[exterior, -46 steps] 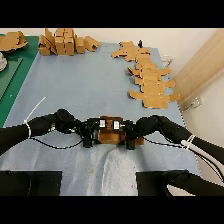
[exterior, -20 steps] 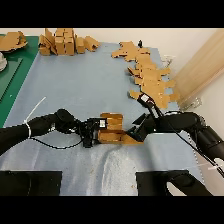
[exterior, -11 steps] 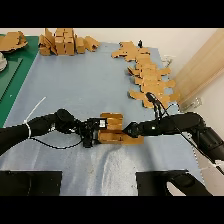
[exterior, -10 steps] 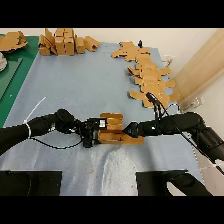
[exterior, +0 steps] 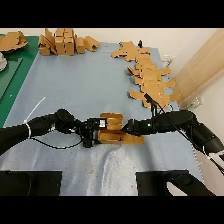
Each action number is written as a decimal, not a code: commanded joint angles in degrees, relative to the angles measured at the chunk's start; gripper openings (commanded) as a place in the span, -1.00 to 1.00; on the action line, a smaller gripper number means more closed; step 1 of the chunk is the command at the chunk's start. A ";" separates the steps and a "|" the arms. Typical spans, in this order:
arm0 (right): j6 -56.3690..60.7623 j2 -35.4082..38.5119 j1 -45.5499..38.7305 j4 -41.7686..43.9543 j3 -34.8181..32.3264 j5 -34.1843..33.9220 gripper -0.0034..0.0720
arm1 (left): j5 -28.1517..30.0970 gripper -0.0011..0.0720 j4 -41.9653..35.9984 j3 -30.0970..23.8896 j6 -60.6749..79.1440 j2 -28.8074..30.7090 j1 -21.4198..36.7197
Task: Fold the box.
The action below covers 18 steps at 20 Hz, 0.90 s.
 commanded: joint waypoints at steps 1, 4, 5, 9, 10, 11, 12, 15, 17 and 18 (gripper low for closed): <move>-0.94 -4.39 -0.02 6.12 1.25 5.38 -0.89 | 0.02 0.47 0.00 0.04 0.00 -0.02 0.07; -6.86 -13.68 -0.07 7.56 8.44 2.58 -0.90 | 0.02 0.47 0.00 0.04 0.00 -0.02 0.07; -9.55 -17.29 -0.07 7.72 11.54 1.16 -0.90 | 0.02 0.47 0.00 0.04 0.02 -0.02 0.07; -16.79 -30.42 -0.07 10.32 18.62 -3.02 -0.90 | 0.02 0.47 0.00 0.04 0.00 -0.02 0.07; -18.99 -32.61 -0.07 11.96 18.60 -3.89 -0.91 | 0.02 0.47 0.00 0.04 0.00 -0.02 0.07; -20.46 -34.25 -0.04 12.98 18.58 -4.42 -0.90 | 0.02 0.47 0.00 0.04 0.00 -0.02 0.07; -21.62 -35.39 -0.04 13.49 18.60 -4.52 -0.91 | -0.02 0.47 0.00 0.04 0.00 -0.02 0.07; -22.88 -36.33 -0.07 13.11 18.58 -4.48 -0.90 | 0.00 0.47 0.00 0.04 0.00 -0.02 0.07; -23.30 -36.70 -0.07 12.83 17.22 -4.20 -0.91 | 0.00 0.47 0.00 0.04 0.00 -0.02 0.07; -23.47 -36.94 -0.07 13.00 15.69 -3.85 -0.91 | 0.00 0.47 0.00 0.04 0.00 -0.02 0.07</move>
